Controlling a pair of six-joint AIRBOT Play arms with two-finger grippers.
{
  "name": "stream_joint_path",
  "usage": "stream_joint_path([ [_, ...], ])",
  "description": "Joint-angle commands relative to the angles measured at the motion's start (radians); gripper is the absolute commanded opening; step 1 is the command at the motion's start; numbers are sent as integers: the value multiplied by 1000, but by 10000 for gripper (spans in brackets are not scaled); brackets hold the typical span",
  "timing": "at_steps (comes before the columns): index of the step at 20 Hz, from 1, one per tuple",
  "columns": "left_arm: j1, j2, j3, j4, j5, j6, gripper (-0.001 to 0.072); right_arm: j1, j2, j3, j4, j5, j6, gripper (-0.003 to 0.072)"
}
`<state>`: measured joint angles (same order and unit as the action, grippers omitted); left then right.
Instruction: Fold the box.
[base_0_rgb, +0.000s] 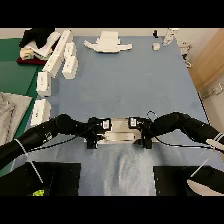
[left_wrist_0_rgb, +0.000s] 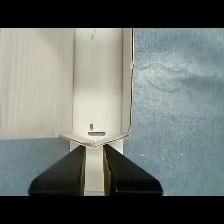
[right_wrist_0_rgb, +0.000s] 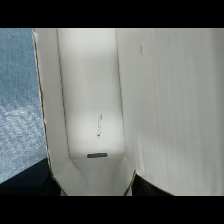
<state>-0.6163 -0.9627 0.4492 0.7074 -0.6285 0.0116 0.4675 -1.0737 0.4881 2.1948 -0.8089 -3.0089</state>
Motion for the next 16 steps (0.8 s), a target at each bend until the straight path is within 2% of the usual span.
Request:
stream_joint_path([
  [1, 0, -5, 0, -111, 1, 91, 66, 0, 0, 0, 0, 0, 0, 520],
  [2, 0, -5, 0, -121, 1, 106, 14, 0, 0, 0, 0, 0, 0, 520],
  [13, -1, -42, 0, -181, 1, 113, 15, 0, 0, 0, 0, 0, 0, 520],
  [14, -1, -42, 0, -181, 1, 112, 49, 0, 0, 0, 0, 0, 0, 520],
  [15, -1, -42, 0, -186, -1, 112, 399, 0, 0, 0, 0, 0, 0, 520],
  [16, -1, -42, 0, -199, 0, 112, 562, 0, 0, 0, 0, 0, 0, 520],
])
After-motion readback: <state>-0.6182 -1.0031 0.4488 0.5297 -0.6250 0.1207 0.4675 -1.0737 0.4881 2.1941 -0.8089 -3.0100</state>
